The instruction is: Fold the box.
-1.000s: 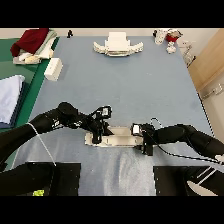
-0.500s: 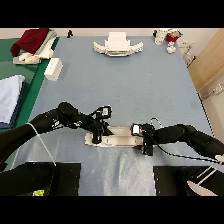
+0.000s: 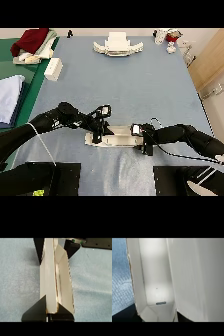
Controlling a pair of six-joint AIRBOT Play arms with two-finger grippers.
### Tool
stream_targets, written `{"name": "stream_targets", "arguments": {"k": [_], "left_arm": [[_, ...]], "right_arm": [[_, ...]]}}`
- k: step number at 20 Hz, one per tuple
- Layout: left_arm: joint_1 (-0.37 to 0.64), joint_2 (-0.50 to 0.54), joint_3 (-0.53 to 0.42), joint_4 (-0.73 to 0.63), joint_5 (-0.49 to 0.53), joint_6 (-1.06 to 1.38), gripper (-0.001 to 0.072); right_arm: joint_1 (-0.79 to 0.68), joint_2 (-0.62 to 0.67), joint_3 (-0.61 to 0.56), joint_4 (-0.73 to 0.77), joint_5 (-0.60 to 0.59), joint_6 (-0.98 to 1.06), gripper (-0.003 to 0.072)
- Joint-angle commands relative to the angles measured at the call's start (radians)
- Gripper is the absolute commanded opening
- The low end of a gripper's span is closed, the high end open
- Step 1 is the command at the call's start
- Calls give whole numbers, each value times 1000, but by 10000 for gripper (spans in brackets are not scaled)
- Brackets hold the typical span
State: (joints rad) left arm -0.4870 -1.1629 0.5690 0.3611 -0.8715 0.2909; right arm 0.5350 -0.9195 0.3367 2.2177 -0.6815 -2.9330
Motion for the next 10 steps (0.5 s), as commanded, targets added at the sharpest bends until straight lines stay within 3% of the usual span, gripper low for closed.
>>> {"name": "stream_targets", "arguments": {"k": [1, 6, 7, 8, 10], "left_arm": [[1, 1, 0, -5, 7, 0, 12], [1, 1, 0, -5, 8, -2, 28], [1, 1, 0, -6, 10, -2, 224], [1, 1, 0, -5, 9, -17, 320], [2, 1, 0, -5, 9, -31, 323]], "right_arm": [[0, 0, 1, 0, 0, 0, 478], [1, 0, 1, 0, 0, 0, 478], [1, 0, 1, 0, 0, 0, 478], [1, 0, 1, 0, 0, 0, 478], [0, 0, 1, 0, 0, 0, 478]]}}
